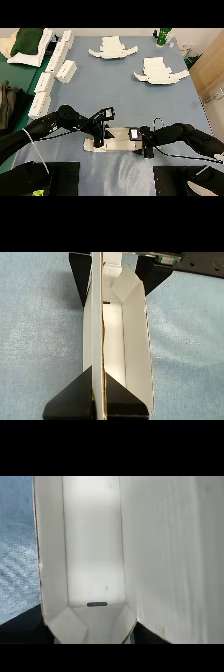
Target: Fold the box.
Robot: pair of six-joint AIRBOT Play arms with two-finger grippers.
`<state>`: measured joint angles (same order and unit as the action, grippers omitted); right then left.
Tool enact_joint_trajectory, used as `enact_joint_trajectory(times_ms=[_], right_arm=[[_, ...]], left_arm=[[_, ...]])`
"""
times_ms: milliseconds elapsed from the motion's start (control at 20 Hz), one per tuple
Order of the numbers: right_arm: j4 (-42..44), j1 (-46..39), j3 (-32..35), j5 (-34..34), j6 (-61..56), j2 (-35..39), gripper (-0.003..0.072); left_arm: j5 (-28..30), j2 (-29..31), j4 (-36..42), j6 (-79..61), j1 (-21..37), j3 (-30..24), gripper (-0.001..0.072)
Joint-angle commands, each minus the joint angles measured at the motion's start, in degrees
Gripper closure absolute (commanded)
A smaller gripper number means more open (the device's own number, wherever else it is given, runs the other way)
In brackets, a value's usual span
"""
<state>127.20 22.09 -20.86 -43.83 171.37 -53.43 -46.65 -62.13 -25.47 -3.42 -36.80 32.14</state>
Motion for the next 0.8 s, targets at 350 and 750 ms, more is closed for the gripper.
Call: enact_joint_trajectory(times_ms=[350, 750], right_arm=[[0.07, 0.04, 0.02, 0.11, 0.57, -0.52, 0.0119], [-0.28, 0.04, 0.02, -0.13, 0.57, -0.52, 0.023]], left_arm=[[0.07, -0.02, -0.02, 0.0, 0.0, 0.0, 0.0695], [0.07, -0.02, -0.02, 0.0, 0.0, 0.0, 0.0695]])
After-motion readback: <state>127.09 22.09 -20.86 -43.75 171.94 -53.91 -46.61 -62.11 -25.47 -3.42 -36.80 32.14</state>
